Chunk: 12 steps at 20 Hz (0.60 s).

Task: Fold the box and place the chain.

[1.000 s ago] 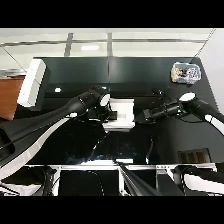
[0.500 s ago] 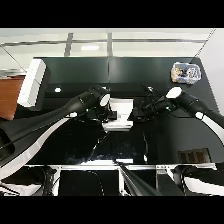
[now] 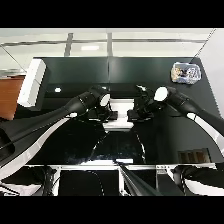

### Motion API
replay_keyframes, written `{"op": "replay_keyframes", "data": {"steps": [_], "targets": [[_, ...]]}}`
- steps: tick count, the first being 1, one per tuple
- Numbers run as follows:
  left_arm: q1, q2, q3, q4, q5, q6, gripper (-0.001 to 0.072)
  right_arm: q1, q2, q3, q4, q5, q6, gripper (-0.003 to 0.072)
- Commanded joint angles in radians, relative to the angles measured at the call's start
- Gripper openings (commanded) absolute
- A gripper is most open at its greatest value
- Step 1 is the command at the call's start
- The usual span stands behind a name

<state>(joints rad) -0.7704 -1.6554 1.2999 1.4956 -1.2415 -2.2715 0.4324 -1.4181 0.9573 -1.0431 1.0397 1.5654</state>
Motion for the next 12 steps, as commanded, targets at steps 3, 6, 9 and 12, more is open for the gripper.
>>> {"op": "replay_keyframes", "data": {"steps": [3, 6, 9, 12], "targets": [[0.000, 0.000, 0.001, 0.003, 0.000, 0.000, 0.0028, 0.203, -0.026, 0.117, -0.429, 0.026, 0.434, 0.0370], [0.000, 0.000, 0.001, 0.002, -0.001, 0.000, 0.0028, 0.262, -0.069, 0.161, -0.483, 0.062, 0.575, 0.0370], [0.000, 0.000, 0.001, 0.003, 0.000, 0.000, 0.0028, 0.264, -0.091, 0.161, -0.472, 0.064, 0.639, 0.0370], [0.000, 0.000, 0.001, 0.003, 0.000, 0.000, 0.0028, 0.256, -0.091, 0.160, -0.472, 0.076, 0.639, 0.0370]]}}
